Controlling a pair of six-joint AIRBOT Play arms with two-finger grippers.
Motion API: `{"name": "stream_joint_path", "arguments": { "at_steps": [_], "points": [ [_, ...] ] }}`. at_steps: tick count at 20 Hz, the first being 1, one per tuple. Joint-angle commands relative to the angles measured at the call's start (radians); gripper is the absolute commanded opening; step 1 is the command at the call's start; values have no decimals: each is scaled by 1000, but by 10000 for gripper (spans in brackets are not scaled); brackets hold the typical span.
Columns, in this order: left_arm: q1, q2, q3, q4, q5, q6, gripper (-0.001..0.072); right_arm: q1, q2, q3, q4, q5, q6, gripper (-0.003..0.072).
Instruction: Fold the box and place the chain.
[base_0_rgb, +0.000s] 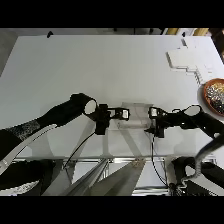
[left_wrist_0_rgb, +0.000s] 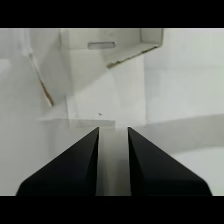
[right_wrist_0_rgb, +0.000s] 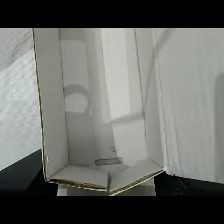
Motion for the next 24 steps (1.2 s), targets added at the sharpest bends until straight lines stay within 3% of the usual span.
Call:
{"name": "stream_joint_path", "arguments": {
  "at_steps": [1, 7, 10, 18, 22, 24],
  "points": [
    [9, 1, -10, -54, 102, 67, 221, 0, 0, 0, 1, 0, 1, 337],
    [11, 0, -10, -119, 150, 230, 222, 0, 0, 0, 1, 0, 1, 337],
    [17, -7, -10, -119, 151, 230, 297, 0, 0, 0, 1, 0, 1, 337],
    [-18, -39, -10, -206, 152, 295, 289, 0, 0, 0, 1, 0, 1, 337],
    [-24, -50, -10, -224, 167, 316, 244, 0, 0, 0, 1, 0, 1, 337],
    [-25, -56, -9, -240, 189, 316, 129, 0, 0, 0, 1, 0, 1, 337]
  ]
}}
